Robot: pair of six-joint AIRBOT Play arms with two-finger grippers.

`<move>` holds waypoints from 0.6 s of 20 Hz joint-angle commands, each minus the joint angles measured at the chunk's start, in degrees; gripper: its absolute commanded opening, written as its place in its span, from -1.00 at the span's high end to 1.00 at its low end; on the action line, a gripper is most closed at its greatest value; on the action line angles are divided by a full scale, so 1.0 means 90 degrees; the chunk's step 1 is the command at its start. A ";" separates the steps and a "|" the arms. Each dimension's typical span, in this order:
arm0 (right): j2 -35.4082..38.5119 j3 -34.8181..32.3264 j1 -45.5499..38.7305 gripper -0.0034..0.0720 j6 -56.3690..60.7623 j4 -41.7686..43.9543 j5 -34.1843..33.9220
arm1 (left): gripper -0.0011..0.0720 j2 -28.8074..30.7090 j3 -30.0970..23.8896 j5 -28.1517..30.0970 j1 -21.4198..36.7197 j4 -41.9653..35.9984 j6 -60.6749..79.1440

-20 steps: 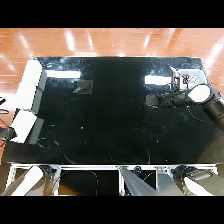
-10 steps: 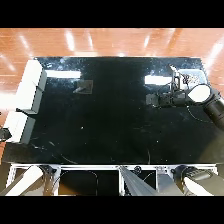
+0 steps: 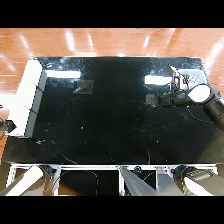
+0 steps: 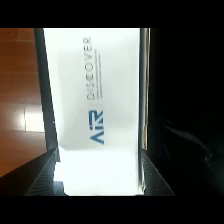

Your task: Fold the box and place the chain.

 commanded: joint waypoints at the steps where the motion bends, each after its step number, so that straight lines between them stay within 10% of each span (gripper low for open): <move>1: -0.0002 0.0002 0.0002 0.83 0.0002 0.0005 0.0022 | -0.75 0.0024 0.0265 -0.0146 -0.0022 -0.0182 -0.0316; 4: -0.0002 0.0002 0.0002 0.83 0.0002 0.0002 0.0015 | -0.75 0.0177 0.0605 -0.0284 -0.0024 -0.0668 -0.0636; 7: -0.0002 0.0066 0.0068 0.83 -0.0192 0.0015 -0.0274 | -0.71 0.0556 0.0729 -0.0585 -0.0146 -0.3062 -0.0767; 8: -0.0002 0.0245 0.0165 0.83 -0.0265 -0.0010 -0.0466 | -0.53 0.0729 0.0729 -0.0629 -0.0393 -0.3740 -0.0767; 10: -0.0075 0.1088 0.0488 0.83 -0.0226 -0.0386 -0.0505 | 0.59 0.1059 0.0729 -0.0597 -0.1472 -0.3954 -0.0714; 12: -0.0396 0.2297 0.0872 0.83 0.0376 -0.1664 -0.0177 | 0.92 0.1234 0.0750 -0.0437 -0.3162 -0.3934 -0.0670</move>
